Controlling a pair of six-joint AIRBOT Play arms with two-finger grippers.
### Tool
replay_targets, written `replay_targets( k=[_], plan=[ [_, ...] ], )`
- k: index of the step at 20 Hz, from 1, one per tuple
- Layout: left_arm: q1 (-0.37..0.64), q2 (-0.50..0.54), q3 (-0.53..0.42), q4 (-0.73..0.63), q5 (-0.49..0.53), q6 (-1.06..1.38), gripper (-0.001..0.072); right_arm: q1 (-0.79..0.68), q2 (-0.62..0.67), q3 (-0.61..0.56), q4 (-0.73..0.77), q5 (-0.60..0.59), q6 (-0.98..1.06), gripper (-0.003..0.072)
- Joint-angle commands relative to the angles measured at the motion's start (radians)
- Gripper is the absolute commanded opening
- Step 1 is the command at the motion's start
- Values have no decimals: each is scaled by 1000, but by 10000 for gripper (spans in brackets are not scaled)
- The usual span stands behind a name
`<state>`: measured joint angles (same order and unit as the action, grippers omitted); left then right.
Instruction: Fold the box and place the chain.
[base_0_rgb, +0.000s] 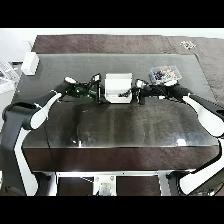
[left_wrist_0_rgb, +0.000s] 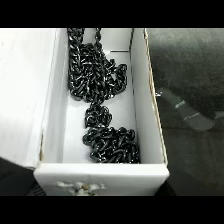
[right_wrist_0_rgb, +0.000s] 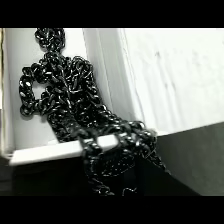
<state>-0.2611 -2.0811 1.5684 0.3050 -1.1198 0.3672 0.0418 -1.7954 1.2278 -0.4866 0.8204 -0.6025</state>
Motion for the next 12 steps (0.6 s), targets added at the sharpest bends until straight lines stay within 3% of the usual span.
replay_targets(
  k=[1, 4, 5, 6, 12],
  plan=[
    [0, 0, 0, 2, 2, 0, 484, 1, -3, 1, -4, -45, -1, 281],
    [0, 0, 0, 2, 1, 0, 484, 1, -3, 1, -2, -54, 0, 106],
    [0, 0, 0, 1, 2, 0, 484, 1, -3, 1, -2, -54, 0, 100],
    [0, 0, 0, 1, 1, 0, 484, 0, -3, 1, 6, -59, 8, 5],
    [0, 0, 0, 2, 2, 0, 484, -4, 34, 11, 16, -88, 192, 7]
  ],
)
